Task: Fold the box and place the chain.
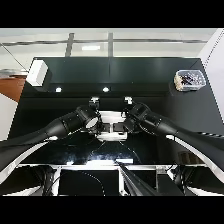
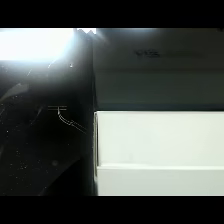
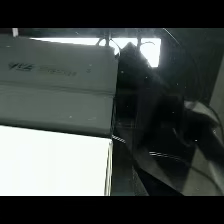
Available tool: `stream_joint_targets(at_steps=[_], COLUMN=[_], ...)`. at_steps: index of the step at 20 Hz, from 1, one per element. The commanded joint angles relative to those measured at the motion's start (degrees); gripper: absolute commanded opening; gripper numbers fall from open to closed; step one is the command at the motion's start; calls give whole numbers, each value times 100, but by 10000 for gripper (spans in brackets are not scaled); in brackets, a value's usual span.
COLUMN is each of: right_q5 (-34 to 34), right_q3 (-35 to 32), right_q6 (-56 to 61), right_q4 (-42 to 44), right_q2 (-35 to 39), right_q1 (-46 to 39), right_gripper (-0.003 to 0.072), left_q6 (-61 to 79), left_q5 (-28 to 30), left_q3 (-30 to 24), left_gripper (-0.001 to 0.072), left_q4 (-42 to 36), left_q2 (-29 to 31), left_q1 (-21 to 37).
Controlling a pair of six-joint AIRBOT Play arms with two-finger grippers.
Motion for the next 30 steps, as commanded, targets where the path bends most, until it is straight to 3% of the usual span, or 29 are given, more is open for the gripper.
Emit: stream_joint_targets(at_steps=[1,7,9,12,13,15,16,17,20,25,26,27,30], right_q5=[-634,-1193,-1281,-1246,-1147,-321,238,769,1980,1071,957,844,778], right_q3=[225,264,262,260,249,-11,-197,-326,7,2214,2546,2826,3311], right_q6=[-680,-1458,-1561,-1982,-1976,-1768,-1576,-1375,-1460,-2402,-2461,-2459,-2459], right_q4=[-35,-461,-999,-2618,-3189,-3910,-3963,-3803,-2498,-1001,-758,-616,-608], right_q2=[208,1867,2555,3077,3075,3062,3012,2850,1821,-667,-1016,-1309,-1878], right_q1=[-24,-398,-767,-1567,-1823,-2476,-2911,-3390,-4717,-5823,-5936,-6026,-6172], right_gripper=[438,438,439,437,438,439,540,700,698,692,652,564,560], left_q6=[-13,-13,-13,-13,-13,-15,-15,-13,-13,-13,-13,-13,-13], left_q5=[2,-7,-7,15,42,63,70,79,79,52,52,50,37], left_q3=[2,2,2,2,2,2,2,2,0,0,0,0,2], left_gripper=[31,31,31,31,31,31,31,31,31,31,31,31,31], left_q4=[-20,-39,-37,-33,-33,-31,-33,-35,-33,-37,-37,-37,-59], left_q2=[0,0,0,-2,-2,-2,-2,-2,-2,-2,-2,-2,-2], left_q1=[0,-9,-7,-7,-9,-7,-7,-7,-4,-2,-2,-4,-4])
